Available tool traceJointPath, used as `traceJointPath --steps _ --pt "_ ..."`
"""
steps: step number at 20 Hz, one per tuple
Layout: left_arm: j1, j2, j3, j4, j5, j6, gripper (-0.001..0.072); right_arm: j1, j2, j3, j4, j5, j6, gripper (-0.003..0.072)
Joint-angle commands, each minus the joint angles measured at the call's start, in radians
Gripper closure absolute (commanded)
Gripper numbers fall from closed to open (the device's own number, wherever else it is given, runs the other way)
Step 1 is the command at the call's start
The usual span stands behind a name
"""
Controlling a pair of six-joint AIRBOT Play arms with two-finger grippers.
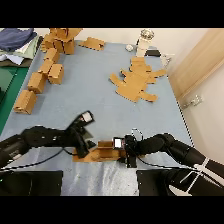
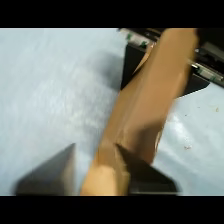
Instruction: Fold the box.
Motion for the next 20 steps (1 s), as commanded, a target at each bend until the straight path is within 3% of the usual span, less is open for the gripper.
traceJointPath --steps 1,3,4,5,7,10,12,18,20 --pt "0.092 0.143 0.0 0.208 -0.344 -0.657 0.0697 0.001 0.0 0.0 0.0 0.0 0.0 0.0239" --pt "0.082 0.17 -0.007 0.151 -0.495 -0.97 0.0697 0.001 0.0 0.0 0.0 0.0 0.0 0.0239" --pt "0.058 0.175 -0.024 0.04 -0.507 -1.033 0.0697 0.001 0.0 0.0 0.0 0.0 0.0 0.0239" --pt "0.019 0.176 -0.047 -0.095 -0.452 -1.024 0.0697 0.001 0.0 0.0 0.0 0.0 0.0 0.0239" --pt "-0.092 0.172 -0.101 -0.316 -0.214 -0.999 0.0697 0.001 0.0 0.0 0.0 0.0 0.0 0.0239" --pt "-0.264 0.152 -0.162 -0.456 0.219 -0.99 0.0698 0.001 0.0 0.0 0.0 0.0 0.0 0.0239" --pt "-0.361 0.117 -0.166 -0.511 0.424 -0.975 0.0698 0.001 0.0 0.0 0.0 0.0 0.0 0.0239" --pt "-0.53 -0.045 -0.165 -0.526 0.869 -0.996 0.0698 0.001 0.0 0.0 0.0 0.0 0.0 0.0239" --pt "-0.541 -0.087 -0.152 -0.525 0.945 -1.003 0.0698 0.001 0.0 0.0 0.0 0.0 0.0 0.0239"
